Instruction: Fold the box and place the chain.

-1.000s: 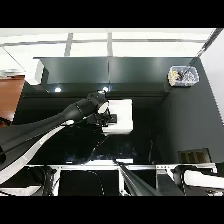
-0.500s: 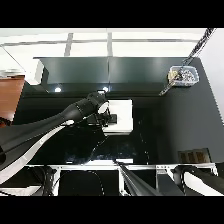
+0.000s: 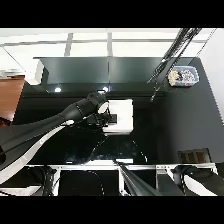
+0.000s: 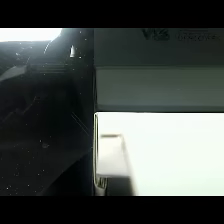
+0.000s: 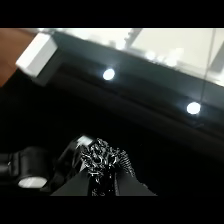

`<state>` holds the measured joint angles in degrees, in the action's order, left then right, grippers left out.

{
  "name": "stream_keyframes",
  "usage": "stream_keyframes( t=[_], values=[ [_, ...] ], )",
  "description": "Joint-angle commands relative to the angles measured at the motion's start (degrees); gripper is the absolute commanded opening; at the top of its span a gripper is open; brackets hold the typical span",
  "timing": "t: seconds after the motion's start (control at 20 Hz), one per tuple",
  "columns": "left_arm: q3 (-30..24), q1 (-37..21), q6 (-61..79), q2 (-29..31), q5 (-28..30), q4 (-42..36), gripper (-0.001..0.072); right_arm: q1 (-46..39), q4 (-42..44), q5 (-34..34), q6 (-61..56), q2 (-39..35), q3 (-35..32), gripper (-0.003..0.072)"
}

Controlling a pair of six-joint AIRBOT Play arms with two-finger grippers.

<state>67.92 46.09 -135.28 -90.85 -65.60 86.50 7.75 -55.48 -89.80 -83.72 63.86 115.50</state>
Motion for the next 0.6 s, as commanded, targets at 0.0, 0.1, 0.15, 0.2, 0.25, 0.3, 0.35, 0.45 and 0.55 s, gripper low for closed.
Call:
stream_keyframes(
  t=[0.0,0.1,0.15,0.2,0.25,0.3,0.35,0.45,0.55],
  values=[
    [0.0,0.0,0.0,0.0,0.0,0.0,0.0025,3.1,1.0,-3.1,-0.1,-0.1,-1.5,0.0014],
    [0.0,0.0,0.0,0.0,0.0,0.0,0.0025,3.2,3.1,-2.8,-0.2,-0.1,-2.7,0.0014],
    [0.0,0.0,0.0,0.0,0.0,0.0,0.0025,3.2,4.8,-2.5,-0.2,-0.1,-3.6,0.0014],
    [0.0,0.0,0.0,0.0,0.0,0.0,0.0025,3.2,6.6,-2.2,-0.2,-0.1,-4.4,0.0014],
    [0.0,0.0,0.0,0.0,0.0,0.0,0.0025,3.3,8.3,-1.4,-0.2,0.0,-5.2,0.0014],
    [0.0,0.0,0.0,0.0,0.3,0.0,0.0025,3.8,8.9,-0.4,-0.2,0.0,-5.8,0.0014],
    [0.0,0.0,0.0,0.0,0.6,0.0,0.0025,4.5,9.0,0.2,-0.2,0.1,-6.0,0.0014],
    [0.0,0.0,0.0,0.0,0.6,0.0,0.0025,6.2,9.0,1.1,-0.2,0.5,-6.0,0.0014],
    [0.0,0.0,0.0,0.0,0.6,0.0,0.0025,7.5,8.9,1.9,-0.2,0.8,-6.1,0.0014]
  ],
)
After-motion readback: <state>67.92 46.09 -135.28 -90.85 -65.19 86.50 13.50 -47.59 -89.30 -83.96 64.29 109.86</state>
